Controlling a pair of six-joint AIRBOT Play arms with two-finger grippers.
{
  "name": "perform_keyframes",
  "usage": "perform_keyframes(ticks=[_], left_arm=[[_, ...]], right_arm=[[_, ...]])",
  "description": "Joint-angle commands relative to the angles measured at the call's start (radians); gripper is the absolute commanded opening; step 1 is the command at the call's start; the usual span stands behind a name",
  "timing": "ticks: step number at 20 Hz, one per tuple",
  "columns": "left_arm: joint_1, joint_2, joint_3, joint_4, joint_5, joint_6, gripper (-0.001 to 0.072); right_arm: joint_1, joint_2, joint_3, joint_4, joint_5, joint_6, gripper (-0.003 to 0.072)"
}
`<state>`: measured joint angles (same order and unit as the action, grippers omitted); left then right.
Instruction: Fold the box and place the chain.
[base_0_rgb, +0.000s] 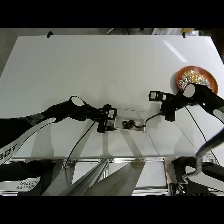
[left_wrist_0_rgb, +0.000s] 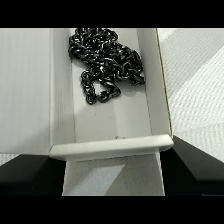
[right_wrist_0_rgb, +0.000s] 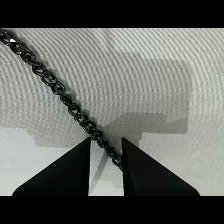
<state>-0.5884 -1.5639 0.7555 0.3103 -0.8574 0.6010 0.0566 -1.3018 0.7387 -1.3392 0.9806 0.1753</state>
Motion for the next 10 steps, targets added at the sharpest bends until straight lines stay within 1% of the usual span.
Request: perform_keyframes(ticks=[1, 2, 4, 6, 10], left_arm=[[0.001, 0.001, 0.001, 0.000, 0.000, 0.000, 0.0169], [0.001, 0.001, 0.001, 0.000, 0.000, 0.000, 0.0169], [0.001, 0.001, 0.001, 0.000, 0.000, 0.000, 0.0169], [0.001, 0.001, 0.001, 0.000, 0.000, 0.000, 0.0169], [0.001, 0.001, 0.001, 0.000, 0.000, 0.000, 0.0169]], right_arm=[[-0.001, -0.029, -0.001, 0.000, 0.000, -0.003, 0.0175], [-0.001, -0.038, -0.001, 0.000, 0.003, -0.003, 0.0171], [-0.001, -0.034, -0.001, -0.001, 0.028, -0.003, 0.0014], [-0.001, 0.000, -0.001, -0.001, 0.056, -0.003, 0.0013], [0.000, 0.150, -0.001, 0.000, 0.132, -0.002, 0.0013]])
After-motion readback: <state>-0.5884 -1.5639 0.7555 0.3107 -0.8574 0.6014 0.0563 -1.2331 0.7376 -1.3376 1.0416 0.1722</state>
